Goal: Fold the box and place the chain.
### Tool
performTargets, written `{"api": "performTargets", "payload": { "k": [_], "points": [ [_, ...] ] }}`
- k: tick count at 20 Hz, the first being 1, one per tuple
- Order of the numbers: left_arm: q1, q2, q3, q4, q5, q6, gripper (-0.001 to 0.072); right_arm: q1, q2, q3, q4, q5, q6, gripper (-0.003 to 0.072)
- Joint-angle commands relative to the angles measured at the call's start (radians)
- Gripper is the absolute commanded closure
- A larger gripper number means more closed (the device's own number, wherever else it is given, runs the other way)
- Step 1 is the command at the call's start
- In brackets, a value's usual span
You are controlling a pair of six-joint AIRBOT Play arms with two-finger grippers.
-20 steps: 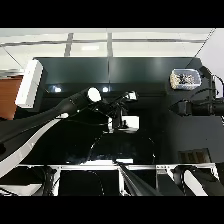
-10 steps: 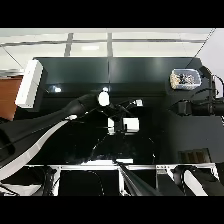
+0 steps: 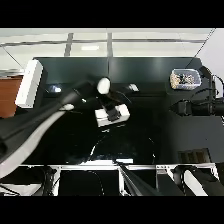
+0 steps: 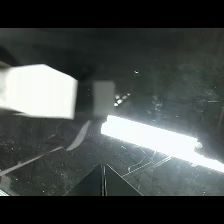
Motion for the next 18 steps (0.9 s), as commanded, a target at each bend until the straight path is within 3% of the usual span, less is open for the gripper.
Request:
{"api": "performTargets", "payload": {
  "k": [1,4,8,11,13,18],
  "points": [
    [0.159,0.136,-0.014,0.1,-0.204,-0.212,0.0362,0.0,0.0,0.0,0.0,-0.001,-0.005,0.0674],
    [0.361,0.323,-0.157,0.156,-0.242,-0.311,0.0361,0.0,0.0,0.0,0.0,-0.001,-0.007,0.0674],
    [0.739,0.571,-0.47,0.184,-0.203,-0.323,0.0361,0.0,0.0,-0.005,0.0,-0.005,-0.023,0.0674],
    [1.002,0.682,-0.669,0.179,-0.157,-0.319,0.0361,0.0,0.0,-0.005,0.0,-0.013,-0.03,0.0674],
    [1.143,0.695,-0.729,0.182,-0.145,-0.248,0.0361,0.0,0.0,-0.005,0.001,-0.027,-0.029,0.0674],
    [1.336,0.682,-0.7,0.182,-0.002,-0.137,0.0361,0.0,0.0,-0.005,0.0,-0.027,-0.029,0.0674]
  ]
}}
